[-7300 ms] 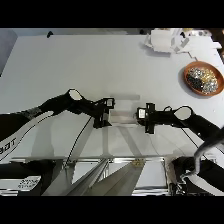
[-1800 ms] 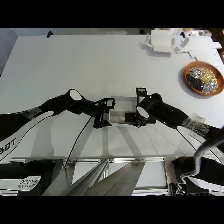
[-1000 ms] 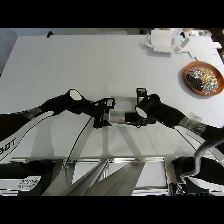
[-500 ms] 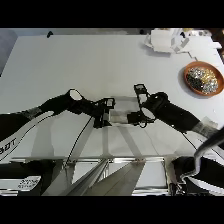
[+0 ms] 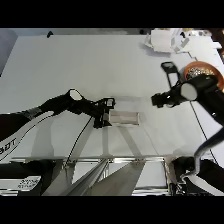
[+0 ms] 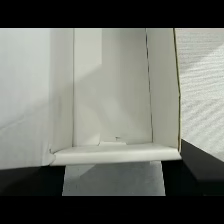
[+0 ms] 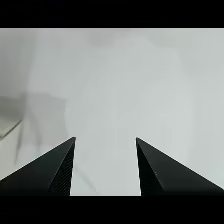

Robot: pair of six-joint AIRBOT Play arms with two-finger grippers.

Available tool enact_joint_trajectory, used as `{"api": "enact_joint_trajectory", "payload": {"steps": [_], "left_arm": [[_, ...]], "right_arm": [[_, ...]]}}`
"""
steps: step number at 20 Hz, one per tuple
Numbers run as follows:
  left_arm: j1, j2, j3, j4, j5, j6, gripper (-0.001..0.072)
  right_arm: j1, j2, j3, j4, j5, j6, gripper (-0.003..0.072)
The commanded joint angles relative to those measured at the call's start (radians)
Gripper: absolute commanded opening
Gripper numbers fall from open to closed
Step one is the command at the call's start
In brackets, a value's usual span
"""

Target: Fold the box and place the chain.

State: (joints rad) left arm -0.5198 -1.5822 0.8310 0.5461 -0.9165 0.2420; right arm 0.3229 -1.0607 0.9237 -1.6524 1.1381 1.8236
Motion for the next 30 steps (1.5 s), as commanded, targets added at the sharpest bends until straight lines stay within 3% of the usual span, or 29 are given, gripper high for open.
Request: {"api": "enact_joint_trajectory", "payload": {"steps": [1,2,6,11,21,28,29,30], "left_arm": [[0.001,0.0,0.0,0.001,0.0,0.0,0.0171],[0.001,0.0,0.0,0.001,0.0,0.0,0.0171],[0.001,0.0,0.0,0.001,0.0,0.0,0.0171],[0.001,0.0,0.0,0.001,0.0,0.0,0.0171],[0.001,0.0,0.0,0.001,0.0,0.0,0.0171],[0.001,0.0,0.0,0.001,0.0,0.0,0.0171],[0.001,0.0,0.0,0.001,0.0,0.0,0.0171],[0.001,0.0,0.0,0.001,0.0,0.0,0.0171]], "right_arm": [[-0.271,-0.019,0.045,0.007,-0.172,-0.153,0.0333],[-0.348,-0.058,0.074,0.011,-0.192,-0.204,0.0288],[-0.569,-0.298,0.264,0.011,-0.187,-0.273,0.0288],[-0.648,-0.513,0.426,0.012,-0.18,-0.271,0.0288],[-0.653,-0.649,0.443,0.011,-0.321,-0.204,0.0287],[-0.653,-0.712,0.442,0.01,-0.308,-0.2,0.0285],[-0.653,-0.71,0.443,0.01,-0.308,-0.201,0.0229],[-0.653,-0.704,0.443,0.01,-0.307,-0.209,0.0005]]}}
